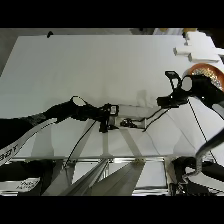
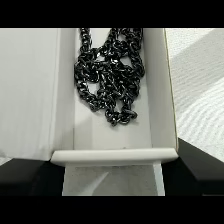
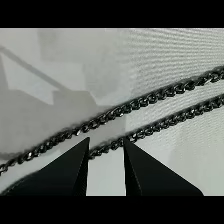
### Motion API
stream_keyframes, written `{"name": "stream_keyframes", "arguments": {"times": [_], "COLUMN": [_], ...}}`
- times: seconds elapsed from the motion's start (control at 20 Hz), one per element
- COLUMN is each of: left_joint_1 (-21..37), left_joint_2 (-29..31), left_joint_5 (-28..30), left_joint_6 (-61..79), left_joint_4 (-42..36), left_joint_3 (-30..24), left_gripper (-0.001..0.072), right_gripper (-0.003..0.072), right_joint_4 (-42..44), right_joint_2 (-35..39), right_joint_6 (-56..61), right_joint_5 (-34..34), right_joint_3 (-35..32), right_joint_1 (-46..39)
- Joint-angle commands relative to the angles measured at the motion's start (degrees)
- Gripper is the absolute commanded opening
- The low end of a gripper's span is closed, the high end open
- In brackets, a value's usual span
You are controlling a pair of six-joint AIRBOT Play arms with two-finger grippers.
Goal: Fold the box and place the chain.
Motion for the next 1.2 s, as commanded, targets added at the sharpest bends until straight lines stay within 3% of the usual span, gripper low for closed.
{"name": "stream_keyframes", "arguments": {"times": [0.0, 0.55, 0.6, 0.7, 0.75, 0.95, 1.15], "left_joint_1": [0.0, 0.0, 0.0, 0.0, 0.0, 0.0, 0.0], "left_joint_2": [0.0, 0.0, 0.0, 0.0, 0.0, 0.0, 0.0], "left_joint_5": [0.0, 0.0, 0.0, 0.0, 0.0, 0.0, 0.0], "left_joint_6": [0.0, 0.0, 0.0, 0.0, 0.0, 0.0, 0.0], "left_joint_4": [0.0, 0.0, 0.0, 0.0, 0.0, 0.0, 0.0], "left_joint_3": [0.0, 0.0, 0.0, 0.0, 0.0, 0.0, 0.0], "left_gripper": [0.0208, 0.0208, 0.0208, 0.0208, 0.0208, 0.0208, 0.0208], "right_gripper": [0.0238, 0.0236, 0.0214, 0.0036, 0.0015, 0.0015, 0.0015], "right_joint_4": [-0.2, 0.1, 0.1, 0.1, 0.0, 0.1, 1.9], "right_joint_2": [-0.9, -4.2, -4.2, -4.2, -4.0, 0.6, 10.4], "right_joint_6": [0.8, 0.9, 0.9, 0.2, 0.2, -2.4, -2.8], "right_joint_5": [-3.0, -5.7, -5.7, -5.2, -4.6, -1.9, 1.7], "right_joint_3": [-1.2, -1.3, -1.3, -1.3, -1.3, -1.3, -1.3], "right_joint_1": [-0.1, -0.1, -0.1, -0.1, 0.0, 0.0, 0.0]}}
